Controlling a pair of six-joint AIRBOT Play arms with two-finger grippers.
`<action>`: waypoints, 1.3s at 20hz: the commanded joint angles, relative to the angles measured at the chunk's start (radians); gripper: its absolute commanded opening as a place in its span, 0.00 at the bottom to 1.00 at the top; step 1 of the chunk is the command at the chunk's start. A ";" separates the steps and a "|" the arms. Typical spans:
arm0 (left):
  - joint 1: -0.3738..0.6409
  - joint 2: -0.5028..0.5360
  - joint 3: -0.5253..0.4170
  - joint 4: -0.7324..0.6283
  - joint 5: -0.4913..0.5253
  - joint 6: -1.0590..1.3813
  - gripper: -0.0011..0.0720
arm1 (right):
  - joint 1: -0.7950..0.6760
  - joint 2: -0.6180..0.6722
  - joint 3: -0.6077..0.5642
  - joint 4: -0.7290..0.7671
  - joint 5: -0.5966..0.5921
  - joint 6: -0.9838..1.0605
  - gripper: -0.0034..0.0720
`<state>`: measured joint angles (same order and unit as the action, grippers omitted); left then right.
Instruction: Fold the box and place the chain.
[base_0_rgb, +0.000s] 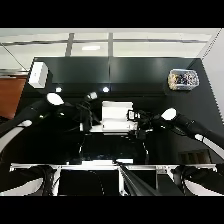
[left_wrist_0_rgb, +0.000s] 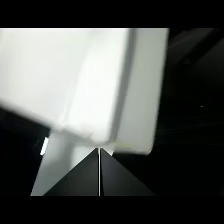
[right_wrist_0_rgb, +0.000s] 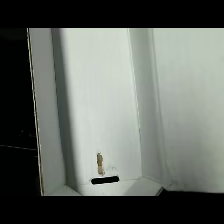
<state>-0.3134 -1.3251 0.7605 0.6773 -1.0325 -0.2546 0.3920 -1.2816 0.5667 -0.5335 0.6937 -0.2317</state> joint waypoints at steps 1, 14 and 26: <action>0.153 0.097 0.016 0.249 -0.055 -0.470 0.05 | 0.001 0.000 0.000 0.000 0.002 -0.001 0.27; 0.430 -0.148 -0.170 -0.039 -0.174 -0.867 0.05 | 0.001 0.000 0.000 -0.001 0.002 -0.001 0.27; 0.243 -0.180 -0.036 -0.172 -0.235 -0.585 0.14 | 0.001 0.000 0.000 -0.001 0.002 -0.001 0.27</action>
<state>-0.0574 -1.5036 0.7033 0.5415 -1.2598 -0.8776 0.3920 -1.2816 0.5667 -0.5343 0.6949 -0.2329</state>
